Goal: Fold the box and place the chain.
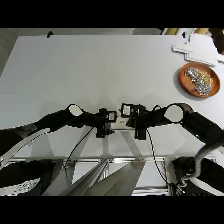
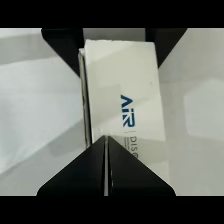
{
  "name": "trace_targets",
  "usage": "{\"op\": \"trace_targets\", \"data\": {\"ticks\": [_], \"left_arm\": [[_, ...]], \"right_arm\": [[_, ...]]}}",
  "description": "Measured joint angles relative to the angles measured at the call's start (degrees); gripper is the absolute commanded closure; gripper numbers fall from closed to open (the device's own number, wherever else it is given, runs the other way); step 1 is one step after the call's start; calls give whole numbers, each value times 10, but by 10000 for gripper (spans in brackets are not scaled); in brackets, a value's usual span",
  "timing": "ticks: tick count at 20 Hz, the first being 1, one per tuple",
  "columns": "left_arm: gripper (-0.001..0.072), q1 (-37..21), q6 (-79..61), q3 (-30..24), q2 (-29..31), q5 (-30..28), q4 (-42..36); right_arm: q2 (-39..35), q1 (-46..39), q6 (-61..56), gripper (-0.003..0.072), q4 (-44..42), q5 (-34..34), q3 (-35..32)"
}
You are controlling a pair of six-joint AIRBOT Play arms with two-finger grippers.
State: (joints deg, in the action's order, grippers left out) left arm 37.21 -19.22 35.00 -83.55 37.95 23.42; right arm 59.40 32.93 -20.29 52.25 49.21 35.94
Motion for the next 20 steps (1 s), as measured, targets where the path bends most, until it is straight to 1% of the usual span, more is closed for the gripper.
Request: {"op": "trace_targets", "data": {"ticks": [5,15,18,20], "left_arm": [[491,0,0,0,0,0,0],[491,0,0,0,0,0,0],[491,0,0,0,0,0,0],[491,0,0,0,0,0,0]], "right_arm": [[10,-1,18,668,-2,11,-5],[32,-2,26,668,-4,-10,-34],[31,-2,26,668,-2,-16,-36],[17,-1,23,668,2,-24,-36]]}}
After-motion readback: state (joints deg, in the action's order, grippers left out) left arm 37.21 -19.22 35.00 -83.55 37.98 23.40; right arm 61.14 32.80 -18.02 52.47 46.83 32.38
